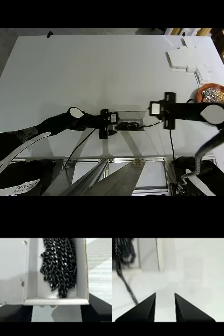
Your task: Fold the box and place the chain.
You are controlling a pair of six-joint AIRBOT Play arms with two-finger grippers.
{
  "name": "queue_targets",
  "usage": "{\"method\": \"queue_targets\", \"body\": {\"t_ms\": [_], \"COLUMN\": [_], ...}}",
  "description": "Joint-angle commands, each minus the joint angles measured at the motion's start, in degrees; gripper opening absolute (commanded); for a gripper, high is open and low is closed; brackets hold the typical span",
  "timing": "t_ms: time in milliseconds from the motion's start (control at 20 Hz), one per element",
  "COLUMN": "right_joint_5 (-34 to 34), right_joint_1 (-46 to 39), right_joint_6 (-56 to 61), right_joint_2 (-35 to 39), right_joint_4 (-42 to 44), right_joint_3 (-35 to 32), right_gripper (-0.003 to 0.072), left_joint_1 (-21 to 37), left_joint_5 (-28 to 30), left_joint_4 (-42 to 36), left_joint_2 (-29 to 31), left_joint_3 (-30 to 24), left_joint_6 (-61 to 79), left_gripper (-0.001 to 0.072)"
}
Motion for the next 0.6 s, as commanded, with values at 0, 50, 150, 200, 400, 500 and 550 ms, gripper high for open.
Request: {"method": "queue_targets", "body": {"t_ms": [0,50,150,200,400,500,550], "right_joint_5": [2.8,3.1,3.3,3.0,1.2,0.5,-0.3], "right_joint_1": [-7.5,-7.6,-7.6,-7.6,-7.6,-7.6,-7.6], "right_joint_6": [-3.5,-3.0,-2.0,-2.1,-5.6,-7.0,-7.0], "right_joint_2": [-3.8,-5.5,-8.3,-9.6,-15.0,-17.3,-18.2], "right_joint_4": [-4.5,-5.8,-7.3,-7.9,-8.1,-8.1,-8.0], "right_joint_3": [0.1,0.1,0.0,-0.3,-3.3,-4.2,-4.2], "right_gripper": [0.0259,0.0258,0.0242,0.0215,0.0215,0.017,0.0162], "left_joint_1": [0.0,0.0,0.0,0.0,0.0,0.0,0.0], "left_joint_5": [0.0,0.0,0.0,0.0,0.0,0.0,0.0], "left_joint_4": [0.0,0.0,0.0,0.0,0.0,0.0,0.0], "left_joint_2": [0.0,0.0,0.0,0.0,0.0,0.0,0.0], "left_joint_3": [0.0,0.0,0.0,0.0,0.0,0.0,0.0], "left_joint_6": [0.0,0.0,0.0,0.0,0.0,0.0,0.0], "left_gripper": [0.0205,0.0205,0.0205,0.0205,0.0205,0.0205,0.0205]}}
